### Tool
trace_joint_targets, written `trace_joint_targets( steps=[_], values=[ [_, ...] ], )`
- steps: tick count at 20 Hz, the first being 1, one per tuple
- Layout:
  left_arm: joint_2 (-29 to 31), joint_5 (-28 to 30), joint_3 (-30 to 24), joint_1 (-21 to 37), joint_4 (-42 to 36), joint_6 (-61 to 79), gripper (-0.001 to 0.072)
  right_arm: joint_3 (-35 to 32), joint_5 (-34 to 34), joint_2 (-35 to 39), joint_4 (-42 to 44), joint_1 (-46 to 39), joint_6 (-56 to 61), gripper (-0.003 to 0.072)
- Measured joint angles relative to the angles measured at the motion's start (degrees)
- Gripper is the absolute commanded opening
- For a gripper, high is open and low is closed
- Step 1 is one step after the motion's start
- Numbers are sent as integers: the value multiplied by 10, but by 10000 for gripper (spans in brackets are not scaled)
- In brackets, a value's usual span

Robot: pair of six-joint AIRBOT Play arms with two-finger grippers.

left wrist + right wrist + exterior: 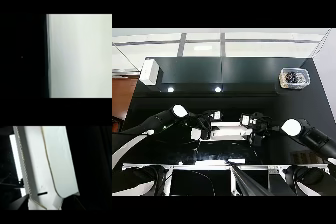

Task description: Fold the box and place the chain.

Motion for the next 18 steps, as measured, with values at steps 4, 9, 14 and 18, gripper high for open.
trace_joint_targets(
  steps=[4,9,14,18],
  values=[
    [0,0,0,0,0,0,27,1,3,-15,40,-3,-26,635],
    [0,0,0,0,0,0,28,-5,9,-54,110,-11,-127,635],
    [0,-1,0,0,0,0,28,-35,16,-80,201,-37,-238,635],
    [0,-4,0,0,0,0,28,-50,21,-98,229,-49,-297,635]
  ],
)
